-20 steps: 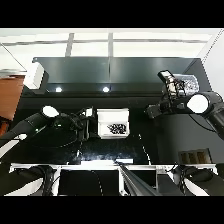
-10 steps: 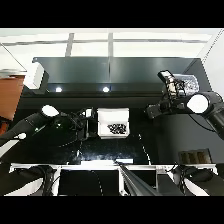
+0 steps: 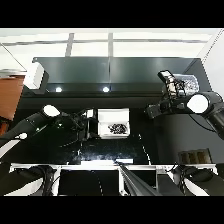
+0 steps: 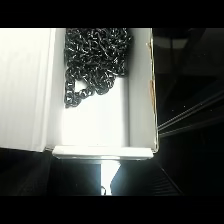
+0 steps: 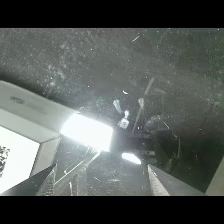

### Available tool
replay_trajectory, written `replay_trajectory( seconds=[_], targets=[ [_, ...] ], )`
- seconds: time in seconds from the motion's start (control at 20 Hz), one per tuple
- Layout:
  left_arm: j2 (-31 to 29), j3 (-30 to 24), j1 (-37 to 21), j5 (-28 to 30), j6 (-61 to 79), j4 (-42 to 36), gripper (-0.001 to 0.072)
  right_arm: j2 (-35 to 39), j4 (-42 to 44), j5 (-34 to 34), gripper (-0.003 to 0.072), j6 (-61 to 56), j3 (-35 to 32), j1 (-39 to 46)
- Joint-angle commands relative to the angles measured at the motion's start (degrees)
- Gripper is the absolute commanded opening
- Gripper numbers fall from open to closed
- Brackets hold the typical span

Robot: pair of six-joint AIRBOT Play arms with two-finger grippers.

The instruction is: Fold the box and place the chain.

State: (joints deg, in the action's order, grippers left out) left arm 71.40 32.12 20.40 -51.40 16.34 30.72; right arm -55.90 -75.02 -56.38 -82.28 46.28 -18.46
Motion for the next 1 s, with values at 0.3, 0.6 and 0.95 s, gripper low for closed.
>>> replay_trajectory(
  seconds=[0.3,0.6,0.95],
  targets=[
    [1.4,0.2,4.6,6.0,-0.3,0.3,0.0707,-0.1,0.0,0.7,0.0711,0.1,0.0,0.0],
    [1.4,0.2,4.6,6.1,-0.4,0.3,0.039,-0.6,2.0,12.3,0.0713,1.2,0.3,0.0],
    [1.4,0.2,4.6,6.4,-0.4,0.3,0.0391,-10.4,16.6,8.9,0.0712,24.9,9.8,-3.8]
  ],
)
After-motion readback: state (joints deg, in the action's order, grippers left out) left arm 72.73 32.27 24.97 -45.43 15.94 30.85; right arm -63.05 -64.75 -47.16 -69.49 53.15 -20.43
